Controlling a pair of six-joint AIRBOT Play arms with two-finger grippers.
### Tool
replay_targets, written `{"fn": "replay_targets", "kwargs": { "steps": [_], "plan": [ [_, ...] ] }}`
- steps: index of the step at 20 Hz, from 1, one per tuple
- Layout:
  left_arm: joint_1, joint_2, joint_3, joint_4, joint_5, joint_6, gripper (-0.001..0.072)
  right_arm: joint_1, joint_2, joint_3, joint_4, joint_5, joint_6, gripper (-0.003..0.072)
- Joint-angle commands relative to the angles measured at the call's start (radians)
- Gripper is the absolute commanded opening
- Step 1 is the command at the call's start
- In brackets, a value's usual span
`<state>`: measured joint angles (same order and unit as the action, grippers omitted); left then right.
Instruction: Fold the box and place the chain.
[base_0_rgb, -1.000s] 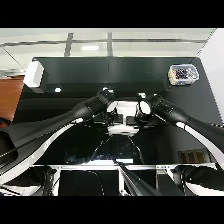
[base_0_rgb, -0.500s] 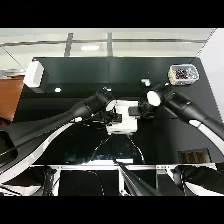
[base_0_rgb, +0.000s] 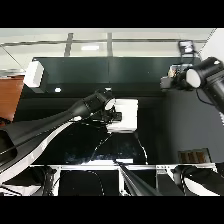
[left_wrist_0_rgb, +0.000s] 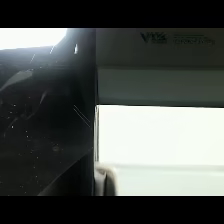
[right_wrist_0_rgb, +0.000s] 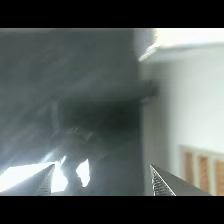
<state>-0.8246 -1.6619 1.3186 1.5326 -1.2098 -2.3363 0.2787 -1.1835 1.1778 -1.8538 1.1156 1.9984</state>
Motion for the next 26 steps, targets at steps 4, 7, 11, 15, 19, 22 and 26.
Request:
{"fn": "replay_targets", "kwargs": {
  "steps": [4, 7, 11, 15, 19, 22, 26],
  "plan": [
    [0.003, 0.000, 0.000, 0.000, -0.003, 0.000, 0.0025, -0.356, -0.286, 0.117, 0.104, -0.254, -0.078, 0.0668],
    [0.004, 0.000, 0.000, 0.000, -0.002, 0.000, 0.0026, -0.408, -0.559, 0.401, 0.177, -0.147, -0.134, 0.0668],
    [0.004, 0.000, 0.000, 0.000, -0.003, 0.000, 0.0025, -0.422, -0.848, 0.752, 0.182, -0.025, -0.134, 0.0657],
    [0.003, 0.000, 0.000, -0.001, -0.005, 0.000, 0.0025, -0.431, -0.949, 0.868, 0.179, -0.028, -0.133, 0.0583],
    [0.003, 0.000, 0.000, -0.001, -0.006, 0.000, 0.0025, -0.454, -0.969, 0.868, 0.235, -0.016, -0.134, 0.0472],
    [0.003, 0.000, 0.000, -0.001, -0.006, 0.000, 0.0025, -0.466, -0.923, 0.869, 0.313, 0.032, -0.185, 0.0016],
    [0.004, 0.000, 0.000, 0.000, -0.003, 0.000, 0.0025, -0.469, -0.761, 0.869, 0.309, 0.101, -0.301, 0.0015]
  ]
}}
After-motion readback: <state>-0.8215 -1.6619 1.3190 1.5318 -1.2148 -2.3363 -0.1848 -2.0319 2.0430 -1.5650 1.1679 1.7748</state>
